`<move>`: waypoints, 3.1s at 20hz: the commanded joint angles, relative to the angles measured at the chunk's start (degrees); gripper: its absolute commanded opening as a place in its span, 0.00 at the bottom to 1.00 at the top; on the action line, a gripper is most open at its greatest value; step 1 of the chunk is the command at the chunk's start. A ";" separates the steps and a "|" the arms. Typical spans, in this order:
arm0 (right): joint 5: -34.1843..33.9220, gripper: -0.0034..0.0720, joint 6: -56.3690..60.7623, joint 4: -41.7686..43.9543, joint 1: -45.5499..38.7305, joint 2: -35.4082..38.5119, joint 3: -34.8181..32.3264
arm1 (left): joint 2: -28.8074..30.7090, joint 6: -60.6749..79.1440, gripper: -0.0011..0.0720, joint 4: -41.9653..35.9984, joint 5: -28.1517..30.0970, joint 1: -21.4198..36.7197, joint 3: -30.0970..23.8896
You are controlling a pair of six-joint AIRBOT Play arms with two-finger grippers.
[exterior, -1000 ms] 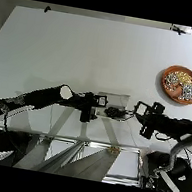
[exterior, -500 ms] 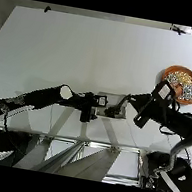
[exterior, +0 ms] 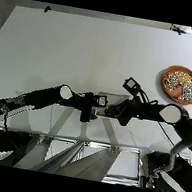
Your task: Fold the box and place the chain.
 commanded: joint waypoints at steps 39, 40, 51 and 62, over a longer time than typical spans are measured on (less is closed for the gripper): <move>19.89 0.35 -11.06 0.83 -7.63 -18.01 22.51 | 0.00 0.00 0.69 0.02 0.02 0.00 0.00; 22.86 0.35 -12.17 0.57 -7.65 -17.97 22.51 | 0.00 0.02 0.69 0.02 0.02 0.00 0.00; 31.78 0.49 -16.11 -13.51 1.51 -16.50 22.27 | 0.00 0.02 0.69 0.02 0.02 0.00 0.00; 24.46 0.49 -8.76 -29.05 5.33 -13.88 21.22 | 0.00 0.00 0.69 0.02 0.02 0.00 0.00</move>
